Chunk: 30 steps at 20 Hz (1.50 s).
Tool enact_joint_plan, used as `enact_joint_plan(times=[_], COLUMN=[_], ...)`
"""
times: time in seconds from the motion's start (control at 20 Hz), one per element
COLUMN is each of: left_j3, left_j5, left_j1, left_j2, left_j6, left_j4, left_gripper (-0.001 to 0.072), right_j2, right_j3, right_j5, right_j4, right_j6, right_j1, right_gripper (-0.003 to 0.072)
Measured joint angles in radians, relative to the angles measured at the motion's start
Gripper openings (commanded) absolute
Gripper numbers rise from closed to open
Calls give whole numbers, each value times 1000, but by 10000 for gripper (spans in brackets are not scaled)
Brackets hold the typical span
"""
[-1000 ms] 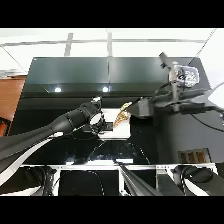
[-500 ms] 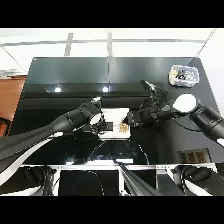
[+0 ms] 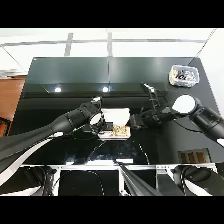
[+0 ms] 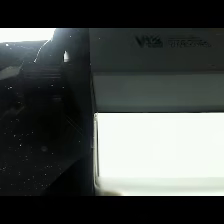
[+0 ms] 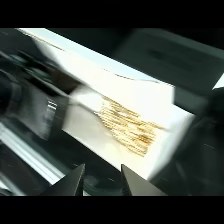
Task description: Fold the box and place the chain.
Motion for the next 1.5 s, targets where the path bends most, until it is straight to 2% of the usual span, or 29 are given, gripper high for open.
enact_joint_plan(times=[0.35,0.4,0.5,0.55,0.85,0.95,1.1,1.2,1.35,1.4,1.45,1.5], left_j3=[1,5,19,27,29,-20,-178,-308,-466,-501,-533,-556], left_j5=[6,3,20,14,-32,-53,-41,27,115,124,127,129], left_j1=[0,0,0,0,2,14,86,180,338,378,415,441], left_j2=[-5,-6,-4,4,137,222,405,544,685,708,727,736], left_j6=[3,8,13,13,-15,-18,-18,56,452,620,819,1009], left_j4=[0,0,6,8,135,179,206,141,-168,-272,-377,-464], left_gripper=[30,99,396,423,421,421,420,420,424,478,714,708], right_j2=[59,62,65,66,68,68,68,68,68,68,68,68], right_j3=[0,0,0,0,0,0,0,0,0,0,0,0], right_j5=[72,72,73,73,71,71,64,56,31,23,16,10], right_j4=[-129,-136,-146,-148,-166,-174,-180,-182,-183,-184,-185,-185], right_j6=[-1,-2,-2,-2,-2,-2,-2,-2,-1,-1,-1,-1], right_j1=[-75,-77,-81,-82,-84,-84,-84,-84,-84,-84,-84,-84], right_gripper=[241,240,241,241,241,241,241,241,241,241,241,241])
